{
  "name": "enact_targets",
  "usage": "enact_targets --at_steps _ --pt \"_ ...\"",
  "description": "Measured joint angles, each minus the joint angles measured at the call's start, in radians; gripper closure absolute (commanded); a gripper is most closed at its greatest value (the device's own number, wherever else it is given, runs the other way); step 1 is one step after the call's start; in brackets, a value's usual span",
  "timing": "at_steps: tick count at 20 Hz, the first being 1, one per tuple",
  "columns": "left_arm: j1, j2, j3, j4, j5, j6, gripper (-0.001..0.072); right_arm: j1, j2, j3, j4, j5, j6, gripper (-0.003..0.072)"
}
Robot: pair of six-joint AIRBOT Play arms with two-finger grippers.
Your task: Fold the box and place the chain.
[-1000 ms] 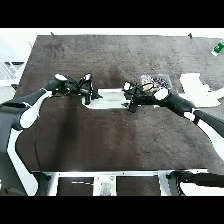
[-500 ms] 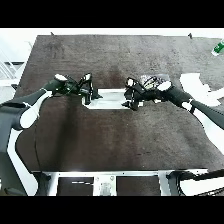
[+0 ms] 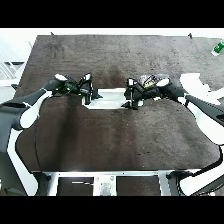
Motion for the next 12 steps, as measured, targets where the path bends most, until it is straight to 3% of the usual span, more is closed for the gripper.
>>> enact_targets --at_steps 12 --pt "0.000 0.000 0.000 0.000 0.000 0.000 0.0691 -0.002 -0.119 0.117 -0.020 0.077 -0.070 0.0003"
